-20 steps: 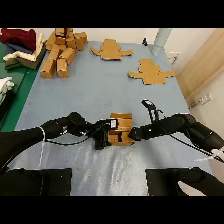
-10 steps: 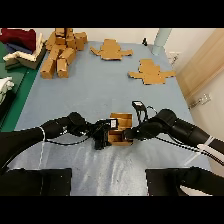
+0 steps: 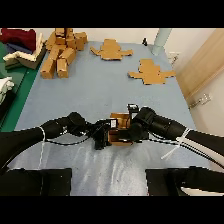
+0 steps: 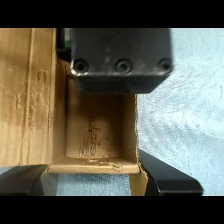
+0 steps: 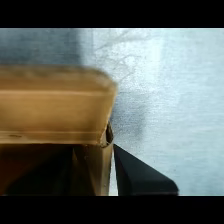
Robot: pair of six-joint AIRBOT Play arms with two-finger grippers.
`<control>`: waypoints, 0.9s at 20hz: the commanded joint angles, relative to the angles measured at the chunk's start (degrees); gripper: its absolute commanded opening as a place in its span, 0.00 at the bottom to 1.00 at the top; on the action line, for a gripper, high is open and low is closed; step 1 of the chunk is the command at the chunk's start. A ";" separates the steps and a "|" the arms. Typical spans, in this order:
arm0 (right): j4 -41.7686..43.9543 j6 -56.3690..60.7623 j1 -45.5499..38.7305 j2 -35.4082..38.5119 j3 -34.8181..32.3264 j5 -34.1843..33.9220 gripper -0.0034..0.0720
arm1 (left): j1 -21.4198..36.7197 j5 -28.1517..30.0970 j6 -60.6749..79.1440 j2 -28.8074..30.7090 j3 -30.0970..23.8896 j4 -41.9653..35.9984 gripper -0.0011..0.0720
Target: Fold the box.
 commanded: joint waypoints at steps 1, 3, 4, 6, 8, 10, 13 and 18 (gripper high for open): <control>-2.27 2.71 0.20 -1.25 0.59 -1.14 0.47 | 0.07 0.00 0.02 0.00 0.04 0.00 0.55; -2.56 2.73 0.20 -1.51 0.59 -1.14 0.41 | 0.07 0.00 0.02 0.00 0.04 0.00 0.56; -2.54 2.71 0.22 -1.62 0.59 -1.14 0.28 | 0.07 0.00 0.02 0.00 0.04 0.00 0.56; -2.54 2.69 0.31 -1.86 0.59 -1.16 0.11 | 0.07 0.00 0.02 0.00 0.04 0.00 0.56; -2.51 2.64 0.50 -1.95 0.59 -1.14 0.05 | 0.07 0.00 0.02 0.00 0.04 0.02 0.56; -2.51 2.54 0.50 -1.95 0.59 -1.14 0.05 | 0.07 0.00 0.02 0.00 0.04 0.00 0.56; -2.51 2.49 0.50 -1.77 0.74 -1.16 0.49 | 0.07 0.00 0.02 0.00 0.04 0.02 0.56; -2.43 2.19 0.50 -0.44 2.43 -1.84 0.55 | 0.07 0.00 0.02 0.00 0.04 0.00 0.56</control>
